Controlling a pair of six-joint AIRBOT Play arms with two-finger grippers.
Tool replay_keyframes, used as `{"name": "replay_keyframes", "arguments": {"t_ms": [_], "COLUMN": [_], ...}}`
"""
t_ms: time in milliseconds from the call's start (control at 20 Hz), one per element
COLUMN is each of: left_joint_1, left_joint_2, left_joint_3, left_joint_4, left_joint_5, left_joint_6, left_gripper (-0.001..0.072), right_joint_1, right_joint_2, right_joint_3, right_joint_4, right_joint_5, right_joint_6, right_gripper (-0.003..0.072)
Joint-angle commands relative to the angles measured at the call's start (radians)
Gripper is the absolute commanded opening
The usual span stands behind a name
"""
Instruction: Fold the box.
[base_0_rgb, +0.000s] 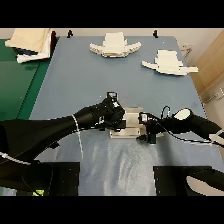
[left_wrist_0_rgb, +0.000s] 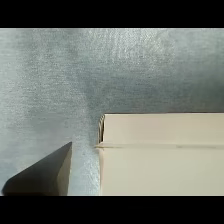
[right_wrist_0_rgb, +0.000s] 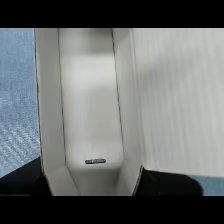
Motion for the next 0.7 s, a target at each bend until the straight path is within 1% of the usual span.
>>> {"name": "replay_keyframes", "arguments": {"t_ms": [0, 50, 100, 150, 300, 350, 400, 450, 550, 650], "left_joint_1": [0.0, -0.001, -0.002, -0.007, -0.02, -0.021, -0.024, -0.026, -0.026, -0.026], "left_joint_2": [-0.011, -0.021, -0.031, -0.04, -0.062, -0.065, -0.065, -0.064, -0.064, -0.064], "left_joint_3": [0.005, 0.005, 0.006, 0.005, 0.005, 0.005, 0.005, 0.006, 0.006, 0.006], "left_joint_4": [0.007, 0.007, 0.007, 0.008, 0.016, 0.023, 0.029, 0.041, 0.041, 0.04], "left_joint_5": [0.006, 0.008, 0.007, 0.007, 0.006, 0.006, 0.007, 0.006, 0.005, 0.005], "left_joint_6": [-0.01, -0.013, -0.014, -0.013, -0.041, -0.059, -0.059, -0.065, -0.065, -0.065], "left_gripper": [0.042, 0.0419, 0.0391, 0.0333, 0.0332, 0.0252, 0.015, 0.0069, 0.0017, 0.0017], "right_joint_1": [0.0, 0.0, 0.0, 0.0, 0.0, 0.0, 0.0, 0.0, 0.0, 0.0], "right_joint_2": [0.0, 0.0, 0.0, 0.0, 0.0, 0.0, 0.0, 0.0, 0.0, 0.0], "right_joint_3": [0.0, 0.0, 0.0, 0.0, 0.0, 0.0, 0.0, 0.0, 0.0, 0.0], "right_joint_4": [0.0, 0.0, 0.0, 0.0, 0.0, 0.0, 0.0, 0.0, 0.0, 0.0], "right_joint_5": [0.0, 0.0, 0.0, 0.0, 0.0, 0.0, 0.0, 0.0, 0.0, 0.0], "right_joint_6": [0.001, 0.001, 0.001, 0.001, 0.001, 0.001, 0.001, 0.001, 0.001, 0.001], "right_gripper": [0.0604, 0.0604, 0.0603, 0.0604, 0.0603, 0.0603, 0.0603, 0.0604, 0.0604, 0.0604]}}
